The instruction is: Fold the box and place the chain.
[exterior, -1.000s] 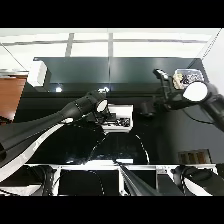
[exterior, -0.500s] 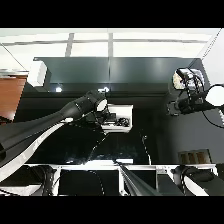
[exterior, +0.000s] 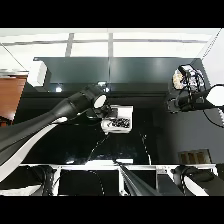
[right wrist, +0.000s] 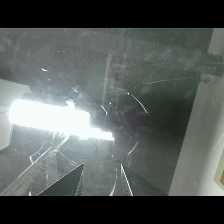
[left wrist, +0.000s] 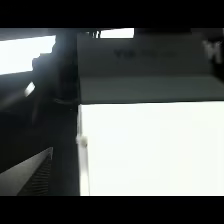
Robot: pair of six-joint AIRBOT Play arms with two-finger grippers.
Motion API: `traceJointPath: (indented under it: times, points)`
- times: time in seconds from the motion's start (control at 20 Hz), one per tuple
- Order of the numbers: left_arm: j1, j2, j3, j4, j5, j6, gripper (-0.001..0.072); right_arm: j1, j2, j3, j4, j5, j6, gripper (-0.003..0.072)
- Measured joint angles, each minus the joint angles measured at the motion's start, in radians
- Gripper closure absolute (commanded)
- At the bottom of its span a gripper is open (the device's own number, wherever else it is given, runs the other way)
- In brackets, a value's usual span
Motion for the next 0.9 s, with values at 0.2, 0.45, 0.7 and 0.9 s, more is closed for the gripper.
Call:
traceJointPath:
  times: [0.2, 0.45, 0.7, 0.9]
  points:
    - [0.027, 0.155, -0.046, 0.153, -0.080, 0.069, 0.0076, 0.000, 0.000, 0.000, 0.001, 0.000, 0.000, 0.0406]
    - [0.282, 0.396, -0.299, 0.138, -0.030, 0.147, 0.0075, 0.000, 0.000, 0.000, 0.002, -0.003, 0.000, 0.0406]
    - [0.540, 0.464, -0.578, -0.502, 0.125, 0.802, -0.0001, 0.000, 0.000, 0.000, 0.011, -0.004, 0.028, 0.0406]
    - [0.586, 0.363, -0.661, -0.777, 0.107, 1.225, 0.0000, 0.000, 0.000, 0.000, 0.035, -0.003, 0.046, 0.0406]
